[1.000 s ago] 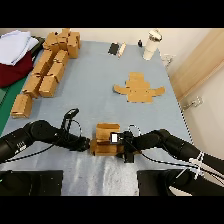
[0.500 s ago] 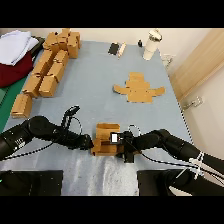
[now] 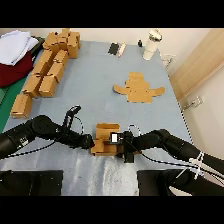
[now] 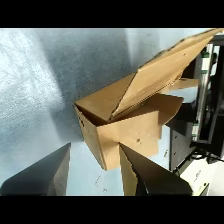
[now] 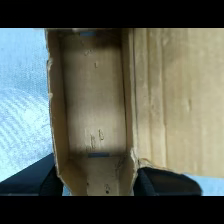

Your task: Fold the box.

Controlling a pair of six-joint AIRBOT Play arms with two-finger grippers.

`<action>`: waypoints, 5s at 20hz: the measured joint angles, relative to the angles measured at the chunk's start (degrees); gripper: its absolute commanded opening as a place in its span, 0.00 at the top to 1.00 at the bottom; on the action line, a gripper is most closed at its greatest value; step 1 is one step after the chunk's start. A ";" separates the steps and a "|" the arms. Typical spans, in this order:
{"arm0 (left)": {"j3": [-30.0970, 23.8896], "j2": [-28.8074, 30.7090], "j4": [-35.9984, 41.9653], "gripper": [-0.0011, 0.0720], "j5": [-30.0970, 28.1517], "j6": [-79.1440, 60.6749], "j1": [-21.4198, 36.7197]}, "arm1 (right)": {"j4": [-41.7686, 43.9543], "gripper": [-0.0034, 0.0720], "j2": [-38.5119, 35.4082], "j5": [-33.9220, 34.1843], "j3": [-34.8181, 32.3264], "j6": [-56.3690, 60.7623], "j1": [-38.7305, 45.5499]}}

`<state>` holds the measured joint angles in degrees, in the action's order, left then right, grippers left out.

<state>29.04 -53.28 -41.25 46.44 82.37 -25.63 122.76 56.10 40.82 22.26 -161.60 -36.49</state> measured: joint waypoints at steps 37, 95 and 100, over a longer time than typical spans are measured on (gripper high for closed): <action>25.68 -25.79 -39.60 0.97 11.87 56.63 -26.34 | 0.02 0.44 -0.02 -0.02 -0.02 0.17 0.00; -6.93 -7.04 19.02 0.04 -12.07 -100.72 -2.43 | -0.02 0.44 -0.02 0.00 -0.02 0.02 0.00; -6.40 -8.98 19.41 0.04 -11.08 -101.02 -3.19 | 0.00 0.44 0.00 0.00 -0.02 0.00 0.00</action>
<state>22.63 -62.26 -21.85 35.35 -18.65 -28.82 122.76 56.10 40.82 22.24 -161.60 -36.49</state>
